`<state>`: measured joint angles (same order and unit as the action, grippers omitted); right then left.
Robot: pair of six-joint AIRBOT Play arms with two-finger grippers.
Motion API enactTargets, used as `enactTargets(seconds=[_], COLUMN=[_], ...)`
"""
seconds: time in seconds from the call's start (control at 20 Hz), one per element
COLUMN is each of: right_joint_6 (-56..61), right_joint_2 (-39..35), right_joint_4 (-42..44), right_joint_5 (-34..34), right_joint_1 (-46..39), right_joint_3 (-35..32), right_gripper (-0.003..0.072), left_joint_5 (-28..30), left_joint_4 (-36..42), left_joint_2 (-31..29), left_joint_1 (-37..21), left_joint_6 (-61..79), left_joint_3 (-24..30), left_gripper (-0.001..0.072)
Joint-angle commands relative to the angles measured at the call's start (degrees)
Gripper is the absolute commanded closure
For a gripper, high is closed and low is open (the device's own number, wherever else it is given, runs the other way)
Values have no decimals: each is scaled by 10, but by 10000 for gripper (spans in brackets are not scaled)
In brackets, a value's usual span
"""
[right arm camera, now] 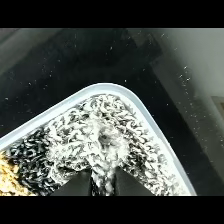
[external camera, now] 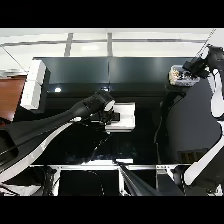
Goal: Fold the box and place the chain.
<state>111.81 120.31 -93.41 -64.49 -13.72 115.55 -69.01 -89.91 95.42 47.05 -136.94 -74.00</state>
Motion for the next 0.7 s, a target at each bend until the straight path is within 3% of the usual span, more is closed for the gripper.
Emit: enactTargets(seconds=[0.0, 0.3, 0.5, 0.65], right_joint_6=[-52, -183, -212, -228], right_joint_2=[-25, -180, -281, -346], right_joint_4=[3, 21, 59, 109], right_joint_5=[-19, -26, -83, -85], right_joint_1=[-1, 0, 5, 9], right_joint_3=[2, 2, 1, 1], right_gripper=[668, 669, 669, 670], left_joint_5=[0, 0, -1, -1], left_joint_4=[0, 0, 0, 0], left_joint_2=[0, 0, 0, 0], left_joint_1=[0, 0, 0, 0], left_joint_6=[0, 0, 0, 0], left_joint_3=[0, 0, 0, 0], left_gripper=[679, 679, 679, 679])
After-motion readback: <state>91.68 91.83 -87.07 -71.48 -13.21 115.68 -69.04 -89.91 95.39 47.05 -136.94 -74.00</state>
